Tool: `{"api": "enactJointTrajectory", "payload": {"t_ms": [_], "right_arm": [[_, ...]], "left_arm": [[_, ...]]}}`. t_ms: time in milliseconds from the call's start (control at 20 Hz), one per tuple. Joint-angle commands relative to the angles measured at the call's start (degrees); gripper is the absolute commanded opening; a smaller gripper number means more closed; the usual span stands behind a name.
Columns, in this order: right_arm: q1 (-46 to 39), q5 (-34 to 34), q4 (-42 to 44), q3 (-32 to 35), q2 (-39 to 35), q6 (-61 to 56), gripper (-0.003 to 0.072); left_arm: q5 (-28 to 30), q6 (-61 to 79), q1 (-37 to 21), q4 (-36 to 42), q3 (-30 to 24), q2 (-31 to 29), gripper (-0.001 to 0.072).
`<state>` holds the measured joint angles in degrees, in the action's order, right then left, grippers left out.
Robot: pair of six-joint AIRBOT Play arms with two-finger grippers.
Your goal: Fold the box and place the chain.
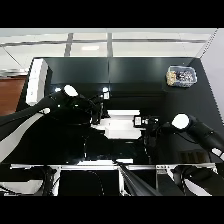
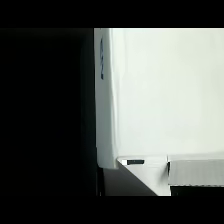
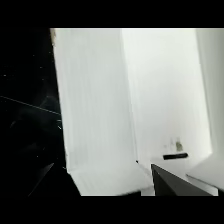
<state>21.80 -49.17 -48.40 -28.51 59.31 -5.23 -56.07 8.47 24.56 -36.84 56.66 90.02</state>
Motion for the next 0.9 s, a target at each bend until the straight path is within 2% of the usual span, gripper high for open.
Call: {"api": "enactJointTrajectory", "payload": {"t_ms": [0,150,350,550,750,850], "right_arm": [[2.03,3.41,-0.26,0.02,1.55,1.42,0.0719],[1.99,7.02,-0.24,-0.81,1.4,0.33,0.0718],[0.42,5.01,-4.11,-5.53,0.22,-0.52,0.0711],[-3.28,2.49,-1.4,-6.8,0.22,0.22,0.0711],[-5.16,3.43,5.6,-6.8,0.37,8.46,0.0711],[-6.78,4.13,6.71,-6.78,1.16,8.87,0.0711]], "left_arm": [[-0.02,0.07,0.04,0.0,0.04,0.04,0.0024],[0.0,0.07,0.04,0.0,0.04,0.04,0.0024],[0.0,0.07,0.04,0.0,0.04,0.04,0.0024],[0.07,0.07,0.04,0.0,0.04,0.04,0.0024],[0.07,0.07,0.04,0.0,0.04,0.04,0.0024],[0.09,0.07,0.04,0.0,0.04,0.04,0.0024]]}}
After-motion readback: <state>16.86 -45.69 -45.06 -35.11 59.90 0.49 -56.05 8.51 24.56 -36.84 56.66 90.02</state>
